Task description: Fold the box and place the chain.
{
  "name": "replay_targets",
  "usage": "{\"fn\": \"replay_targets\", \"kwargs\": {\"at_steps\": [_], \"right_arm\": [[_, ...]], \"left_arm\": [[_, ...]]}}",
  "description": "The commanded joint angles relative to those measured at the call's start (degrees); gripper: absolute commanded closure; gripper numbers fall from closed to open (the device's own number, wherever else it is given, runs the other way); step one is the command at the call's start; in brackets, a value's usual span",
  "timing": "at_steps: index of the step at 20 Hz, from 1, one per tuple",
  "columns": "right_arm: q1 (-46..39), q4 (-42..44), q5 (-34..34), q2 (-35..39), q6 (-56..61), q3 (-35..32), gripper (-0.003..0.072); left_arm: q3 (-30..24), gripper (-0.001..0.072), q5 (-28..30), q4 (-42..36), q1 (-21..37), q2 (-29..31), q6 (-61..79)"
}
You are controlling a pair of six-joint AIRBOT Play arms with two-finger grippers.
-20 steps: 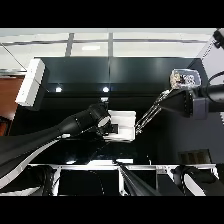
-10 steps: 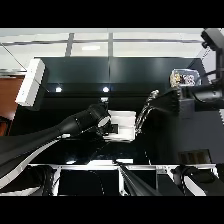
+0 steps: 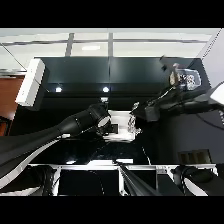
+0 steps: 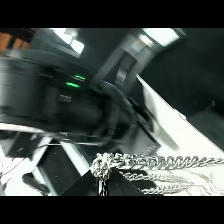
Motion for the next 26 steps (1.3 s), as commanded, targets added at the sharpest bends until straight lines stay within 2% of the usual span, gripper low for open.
{"fn": "replay_targets", "kwargs": {"at_steps": [1, 4, 9, 12, 16, 20, 22, 26], "right_arm": [[2.08, -0.63, -11.02, -1.88, 1.90, -9.18, 0.0671], [2.99, -3.17, -13.09, -3.65, 2.08, -12.31, 0.0668], [2.69, -4.04, -12.41, -3.43, 2.05, -12.37, 0.0667], [-0.55, -5.51, -9.33, -0.87, 2.05, -12.37, 0.0668], [-6.36, -6.86, -1.42, 3.39, 2.23, -12.39, 0.0668], [-6.69, -6.49, 2.80, 3.82, 2.23, -12.39, 0.0668], [-6.12, -4.20, 3.13, 3.82, 2.19, -12.39, 0.0668], [-2.69, 8.61, -0.33, 3.80, 1.77, -12.39, 0.0667]], "left_arm": [[0.04, 0.0676, 0.07, 0.00, -0.04, -0.02, 0.02], [0.04, 0.0676, 0.07, 0.00, -0.04, -0.02, 0.02], [0.04, 0.0676, 0.09, 0.00, -0.04, -0.02, 0.02], [0.04, 0.0676, -0.07, 0.00, -0.04, -0.02, 0.02], [0.04, 0.0676, -0.11, 0.00, -0.04, -0.02, 0.02], [0.04, 0.0676, -0.11, 0.00, -0.04, -0.02, 0.02], [0.04, 0.0676, -0.11, 0.00, -0.04, -0.02, 0.02], [0.04, 0.0676, -0.11, 0.00, -0.04, -0.02, 0.02]]}}
